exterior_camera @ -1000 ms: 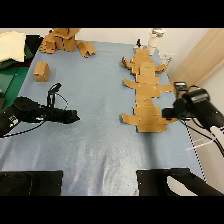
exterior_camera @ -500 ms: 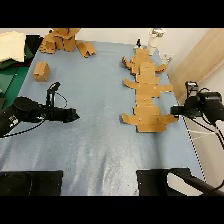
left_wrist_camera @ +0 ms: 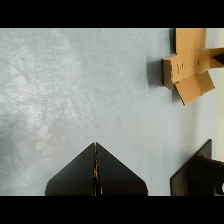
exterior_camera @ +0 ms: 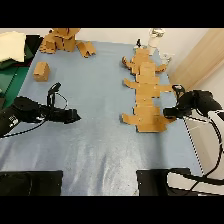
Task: Fold the box.
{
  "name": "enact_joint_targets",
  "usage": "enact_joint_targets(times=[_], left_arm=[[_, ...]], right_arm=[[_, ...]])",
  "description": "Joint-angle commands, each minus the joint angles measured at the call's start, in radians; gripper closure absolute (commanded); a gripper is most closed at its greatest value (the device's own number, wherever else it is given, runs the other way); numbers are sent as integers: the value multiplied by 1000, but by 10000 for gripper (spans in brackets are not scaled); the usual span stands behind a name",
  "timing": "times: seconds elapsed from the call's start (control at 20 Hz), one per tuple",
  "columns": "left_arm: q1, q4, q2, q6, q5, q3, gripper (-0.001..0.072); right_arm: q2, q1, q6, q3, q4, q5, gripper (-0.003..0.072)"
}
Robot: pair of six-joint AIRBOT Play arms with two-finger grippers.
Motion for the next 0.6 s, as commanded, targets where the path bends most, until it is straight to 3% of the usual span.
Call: enact_joint_targets(times=[0.0,0.05,0.1,0.25,0.35,0.4,0.45,0.5,0.55], left_arm=[[1,-18,1,0,-54,1,697],[1,-18,1,0,-64,1,696],[1,-19,1,0,-72,2,697],[1,-21,1,0,-105,5,696],[1,-22,1,1,-134,19,696],[1,-22,1,2,-150,29,695],[1,-22,1,5,-166,41,625],[2,-22,1,4,-181,53,337],[4,-22,1,4,-196,68,232]], right_arm=[[-32,-1,-78,10,51,-60,286],[-37,-1,-78,11,50,-60,288],[-39,-1,-91,10,51,-60,390],[-39,-1,-117,12,63,-65,499],[-35,0,-190,15,137,-105,651],[-30,1,-227,14,202,-131,682],[-21,5,-260,14,288,-156,683],[-5,10,-293,14,399,-186,683],[12,14,-311,14,500,-214,683]])
